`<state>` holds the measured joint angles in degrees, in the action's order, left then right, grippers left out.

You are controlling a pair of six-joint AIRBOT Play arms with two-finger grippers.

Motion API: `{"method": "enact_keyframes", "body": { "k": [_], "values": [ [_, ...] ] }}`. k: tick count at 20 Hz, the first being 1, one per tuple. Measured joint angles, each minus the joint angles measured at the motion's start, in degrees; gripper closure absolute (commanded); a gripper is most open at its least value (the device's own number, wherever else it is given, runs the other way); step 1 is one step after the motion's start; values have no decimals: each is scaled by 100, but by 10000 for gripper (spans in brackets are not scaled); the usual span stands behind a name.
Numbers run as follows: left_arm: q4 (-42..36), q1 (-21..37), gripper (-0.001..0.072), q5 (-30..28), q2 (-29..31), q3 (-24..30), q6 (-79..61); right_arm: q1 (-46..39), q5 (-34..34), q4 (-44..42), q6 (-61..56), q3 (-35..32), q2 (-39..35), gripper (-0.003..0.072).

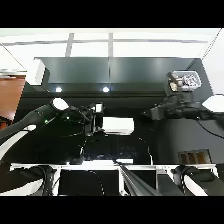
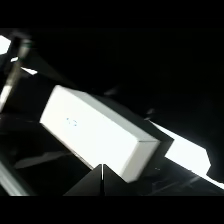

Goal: Fold the box and place the chain.

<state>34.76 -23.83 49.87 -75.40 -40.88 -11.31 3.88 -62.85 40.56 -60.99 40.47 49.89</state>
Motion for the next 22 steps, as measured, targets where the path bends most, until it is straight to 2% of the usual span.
{"method": "enact_keyframes", "body": {
  "k": [3, 6, 13, 22],
  "values": [
    [46, -90, 0, 20, 367, -26, 238, -540, -203, 605, -367, 11, -407, 673],
    [-48, -407, 0, -50, 435, -264, 466, -772, -208, 850, -511, 17, -555, 673],
    [98, -981, 0, -37, -391, -1209, 1447, -903, -210, 1005, -656, 17, -640, 673],
    [511, -1071, 0, 330, -811, -1453, 2015, -914, -208, 1029, -678, 17, -649, 673]
  ]
}}
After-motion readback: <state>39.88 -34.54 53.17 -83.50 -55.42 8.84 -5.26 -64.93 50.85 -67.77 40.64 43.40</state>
